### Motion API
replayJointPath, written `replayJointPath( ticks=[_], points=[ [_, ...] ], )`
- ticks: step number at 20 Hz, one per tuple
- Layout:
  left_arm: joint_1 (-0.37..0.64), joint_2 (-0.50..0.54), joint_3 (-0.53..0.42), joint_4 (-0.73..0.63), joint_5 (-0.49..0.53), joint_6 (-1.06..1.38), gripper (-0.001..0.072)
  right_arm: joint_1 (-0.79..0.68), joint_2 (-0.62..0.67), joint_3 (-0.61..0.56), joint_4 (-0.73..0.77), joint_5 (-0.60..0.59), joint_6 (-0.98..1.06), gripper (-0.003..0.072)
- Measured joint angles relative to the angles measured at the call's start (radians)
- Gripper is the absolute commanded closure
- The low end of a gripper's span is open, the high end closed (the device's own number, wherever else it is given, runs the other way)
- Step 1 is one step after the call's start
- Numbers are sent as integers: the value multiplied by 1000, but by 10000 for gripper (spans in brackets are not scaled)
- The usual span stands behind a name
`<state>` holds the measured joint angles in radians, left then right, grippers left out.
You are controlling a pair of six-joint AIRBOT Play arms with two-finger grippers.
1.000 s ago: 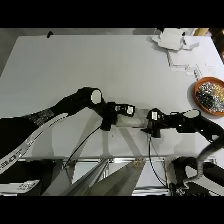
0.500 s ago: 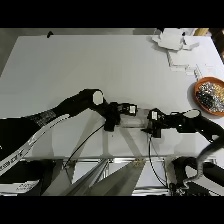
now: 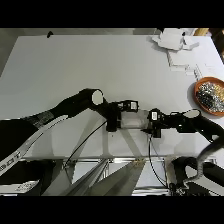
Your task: Fold the box and place the chain.
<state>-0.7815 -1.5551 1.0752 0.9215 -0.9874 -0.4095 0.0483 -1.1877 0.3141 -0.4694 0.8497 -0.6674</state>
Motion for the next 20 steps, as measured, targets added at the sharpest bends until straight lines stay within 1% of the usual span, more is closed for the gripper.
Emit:
replayJointPath(
  ticks=[1,3,6,9,12,14,15,16,20],
  points=[
    [5,15,0,16,-12,-45,583,0,0,0,0,0,0,273],
    [20,56,0,55,-43,-159,580,0,0,0,2,-1,2,273],
    [59,118,0,158,-76,-414,581,1,0,0,2,-1,4,273],
    [110,149,-6,263,-84,-730,582,1,0,0,2,-1,4,273],
    [156,158,-35,328,-76,-1007,582,1,0,0,2,-1,4,273],
    [177,155,-70,348,-60,-1140,585,1,0,0,2,0,4,273],
    [184,148,-90,351,-54,-1188,664,1,0,0,2,0,4,273],
    [187,140,-106,347,-50,-1220,705,1,0,0,2,0,4,273],
    [177,107,-143,255,-23,-1241,704,1,0,0,2,0,4,273]
  ],
)
